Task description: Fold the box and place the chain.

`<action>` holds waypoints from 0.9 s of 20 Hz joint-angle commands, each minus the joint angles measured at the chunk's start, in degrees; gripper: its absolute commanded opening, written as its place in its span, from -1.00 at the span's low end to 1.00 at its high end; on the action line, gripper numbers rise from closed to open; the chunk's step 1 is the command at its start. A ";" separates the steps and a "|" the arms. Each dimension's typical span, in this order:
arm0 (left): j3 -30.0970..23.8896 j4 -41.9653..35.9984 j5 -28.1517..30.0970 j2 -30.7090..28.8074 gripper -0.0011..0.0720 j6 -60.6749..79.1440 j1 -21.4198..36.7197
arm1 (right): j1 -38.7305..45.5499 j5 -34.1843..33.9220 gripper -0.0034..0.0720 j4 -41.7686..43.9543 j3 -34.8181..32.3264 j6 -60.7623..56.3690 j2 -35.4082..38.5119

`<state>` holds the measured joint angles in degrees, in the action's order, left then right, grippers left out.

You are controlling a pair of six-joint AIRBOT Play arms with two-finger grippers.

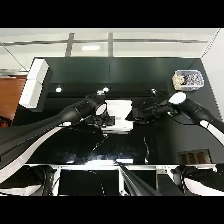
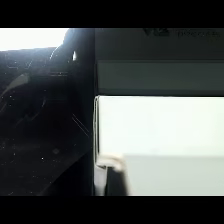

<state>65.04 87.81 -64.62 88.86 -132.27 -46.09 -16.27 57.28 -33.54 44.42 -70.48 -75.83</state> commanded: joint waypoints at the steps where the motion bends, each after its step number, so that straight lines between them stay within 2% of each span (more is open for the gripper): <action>1: 0.02 0.00 0.02 -0.02 -0.89 0.02 0.00 | -7.21 -5.68 0.54 -14.88 4.55 -17.38 -0.02; 4: 0.02 0.00 0.02 -0.02 -0.89 0.02 0.00 | -10.45 -6.56 0.52 -20.65 5.51 -25.00 -0.04; 5: 0.02 0.00 0.02 -0.02 -0.89 0.02 0.00 | -11.13 -6.49 0.30 -22.53 5.51 -26.53 -0.04; 8: 0.02 0.00 0.02 -0.02 -0.89 0.02 0.00 | -13.25 -6.67 0.28 -25.75 5.51 -29.59 -0.04; 12: 0.02 0.02 0.04 -0.02 -0.89 0.02 0.00 | -16.98 -7.65 0.27 -36.20 5.86 -40.19 -0.17; 18: 0.02 0.00 0.02 -0.02 -0.89 0.02 0.00 | -21.22 0.33 0.20 -46.31 12.33 -52.92 -3.96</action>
